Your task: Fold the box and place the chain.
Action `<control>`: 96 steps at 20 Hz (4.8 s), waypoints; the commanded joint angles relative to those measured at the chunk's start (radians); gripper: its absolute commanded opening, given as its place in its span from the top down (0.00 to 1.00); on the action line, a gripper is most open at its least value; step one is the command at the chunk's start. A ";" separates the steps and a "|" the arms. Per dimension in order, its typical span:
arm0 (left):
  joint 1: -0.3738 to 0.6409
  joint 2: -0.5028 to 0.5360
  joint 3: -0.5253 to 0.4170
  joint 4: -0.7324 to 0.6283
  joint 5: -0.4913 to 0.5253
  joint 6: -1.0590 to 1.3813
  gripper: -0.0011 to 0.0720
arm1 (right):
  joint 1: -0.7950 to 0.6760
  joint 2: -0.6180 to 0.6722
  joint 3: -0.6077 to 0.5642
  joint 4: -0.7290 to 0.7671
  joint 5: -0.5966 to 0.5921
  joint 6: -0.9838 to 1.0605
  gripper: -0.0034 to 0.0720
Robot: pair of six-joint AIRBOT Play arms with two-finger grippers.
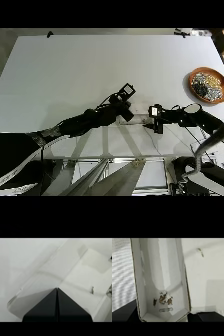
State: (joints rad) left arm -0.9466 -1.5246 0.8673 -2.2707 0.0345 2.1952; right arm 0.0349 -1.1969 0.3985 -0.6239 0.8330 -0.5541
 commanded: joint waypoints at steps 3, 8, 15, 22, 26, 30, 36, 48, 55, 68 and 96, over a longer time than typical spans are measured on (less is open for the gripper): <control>0.005 -0.021 0.000 0.001 0.146 0.000 0.98 | -0.001 0.000 0.001 0.000 0.000 0.000 0.38; 0.005 -0.002 0.005 0.001 0.117 0.000 0.98 | -0.001 0.000 0.000 0.000 0.000 0.000 0.38; 0.044 0.143 0.008 0.073 0.059 0.004 0.98 | -0.001 0.000 0.000 0.000 0.000 0.000 0.38; 0.151 0.299 0.006 0.431 0.616 0.031 0.97 | -0.001 0.000 0.001 0.000 0.000 0.000 0.38; 0.144 0.319 -0.031 0.249 0.829 0.323 0.98 | -0.001 0.000 0.001 0.000 0.000 0.000 0.38; 0.132 0.316 -0.114 0.194 0.739 0.378 0.97 | -0.001 0.000 0.000 0.000 0.000 0.000 0.38; 0.133 0.287 -0.151 0.213 0.684 0.412 0.83 | -0.001 0.000 0.001 0.000 0.000 -0.001 0.38; 0.130 0.225 -0.150 0.289 0.453 0.434 0.61 | -0.001 0.000 0.001 0.000 0.000 0.000 0.38; 0.110 0.225 -0.150 0.232 0.447 0.495 0.88 | -0.001 0.000 0.000 0.000 0.000 0.000 0.38; 0.064 0.193 -0.150 0.225 0.397 0.498 0.89 | -0.001 0.000 0.000 0.000 0.000 -0.001 0.38; -0.027 0.141 -0.150 0.217 0.159 0.467 0.35 | -0.001 0.000 0.001 0.000 0.000 0.000 0.38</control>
State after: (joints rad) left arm -0.9733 -1.3815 0.7170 -2.0537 0.2207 2.6690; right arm 0.0345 -1.1969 0.3988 -0.6250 0.8333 -0.5549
